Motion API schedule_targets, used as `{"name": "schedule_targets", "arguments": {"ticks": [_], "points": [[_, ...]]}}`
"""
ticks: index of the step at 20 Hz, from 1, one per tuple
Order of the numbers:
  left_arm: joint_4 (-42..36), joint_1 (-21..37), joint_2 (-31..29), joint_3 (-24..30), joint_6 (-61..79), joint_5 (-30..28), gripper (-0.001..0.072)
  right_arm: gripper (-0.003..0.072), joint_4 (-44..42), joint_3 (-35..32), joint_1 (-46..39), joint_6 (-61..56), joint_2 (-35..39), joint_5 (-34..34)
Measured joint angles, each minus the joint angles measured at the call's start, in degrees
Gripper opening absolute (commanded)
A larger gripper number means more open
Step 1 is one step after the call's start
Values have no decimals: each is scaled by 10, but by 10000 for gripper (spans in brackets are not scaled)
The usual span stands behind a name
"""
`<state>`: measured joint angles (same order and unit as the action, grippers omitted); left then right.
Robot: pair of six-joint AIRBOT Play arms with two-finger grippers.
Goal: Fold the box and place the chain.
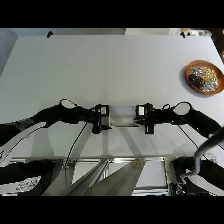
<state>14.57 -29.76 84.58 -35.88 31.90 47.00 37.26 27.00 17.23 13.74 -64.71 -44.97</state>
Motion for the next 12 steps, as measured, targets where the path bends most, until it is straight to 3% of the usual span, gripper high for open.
{"name": "schedule_targets", "arguments": {"ticks": [3, 4, 6, 7, 8, 10, 11, 12], "points": [[0, 0, 0, 0, 0, 0, 152, 551, -13, 0, 1, 1, -14, 4], [0, 0, 0, 0, 0, 0, 152, 602, -14, 0, 2, 3, -18, 5], [0, 0, 0, 0, 0, 0, 152, 598, -17, 0, 1, 4, -23, 6], [0, 0, 0, 0, 0, 0, 152, 562, -17, 0, 1, 4, -24, 7], [0, 0, 0, 0, 0, 0, 152, 436, -17, 0, 1, 4, -25, 8], [0, 0, 0, 0, 0, 0, 152, 82, -12, -1, 2, 2, -26, 12], [0, 0, 0, 0, 0, 0, 152, 19, -12, -1, 2, -3, -23, 14], [0, 0, 0, 0, 0, 0, 152, 19, -11, -1, 2, -12, -19, 12]]}}
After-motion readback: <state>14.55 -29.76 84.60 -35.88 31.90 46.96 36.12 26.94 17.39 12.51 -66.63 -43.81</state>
